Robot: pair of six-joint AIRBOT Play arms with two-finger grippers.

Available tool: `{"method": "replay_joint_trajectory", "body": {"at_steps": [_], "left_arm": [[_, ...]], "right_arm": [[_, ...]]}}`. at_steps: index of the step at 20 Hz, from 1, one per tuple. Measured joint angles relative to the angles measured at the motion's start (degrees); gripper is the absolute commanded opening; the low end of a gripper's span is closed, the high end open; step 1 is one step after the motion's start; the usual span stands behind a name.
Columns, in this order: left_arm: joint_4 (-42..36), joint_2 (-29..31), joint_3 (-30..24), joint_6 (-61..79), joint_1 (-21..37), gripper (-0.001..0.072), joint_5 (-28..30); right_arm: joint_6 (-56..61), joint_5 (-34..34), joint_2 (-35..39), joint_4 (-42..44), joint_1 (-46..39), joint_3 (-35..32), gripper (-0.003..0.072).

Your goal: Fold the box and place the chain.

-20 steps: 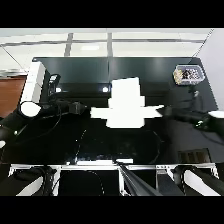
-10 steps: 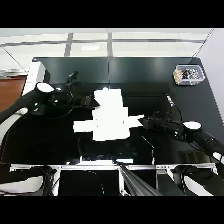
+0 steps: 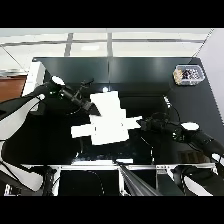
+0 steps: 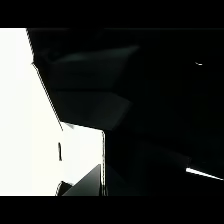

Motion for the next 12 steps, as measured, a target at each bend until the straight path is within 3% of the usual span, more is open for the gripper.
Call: {"method": "replay_joint_trajectory", "body": {"at_steps": [2,4,5,6,7,9,12], "left_arm": [[2.0,-0.8,1.2,0.4,-0.4,0.0266,-1.3],[3.8,-1.4,1.8,0.6,-1.0,0.0042,-2.3],[4.7,-1.6,2.0,1.0,-1.2,0.0027,-2.6],[5.4,-1.6,2.2,1.4,-1.5,0.0027,-3.5],[5.7,-1.7,2.4,1.5,-1.7,0.0026,-3.3],[6.9,-1.8,3.3,1.9,-1.9,0.0024,-3.7],[8.0,-0.6,4.4,1.9,-2.2,0.0022,-4.6]], "right_arm": [[0.0,0.1,0.0,0.0,0.0,0.0,0.0014],[0.0,0.2,0.0,0.0,0.0,0.0,0.0018],[0.0,0.4,0.0,0.0,0.0,0.0,0.0155],[0.0,0.5,0.0,-0.1,0.0,0.0,0.0445],[0.0,0.5,0.0,-0.5,-0.1,0.0,0.0663],[-0.2,1.1,0.1,-2.8,-1.0,1.1,0.0686],[0.0,5.1,0.5,-13.1,-4.5,6.2,0.0686]]}}
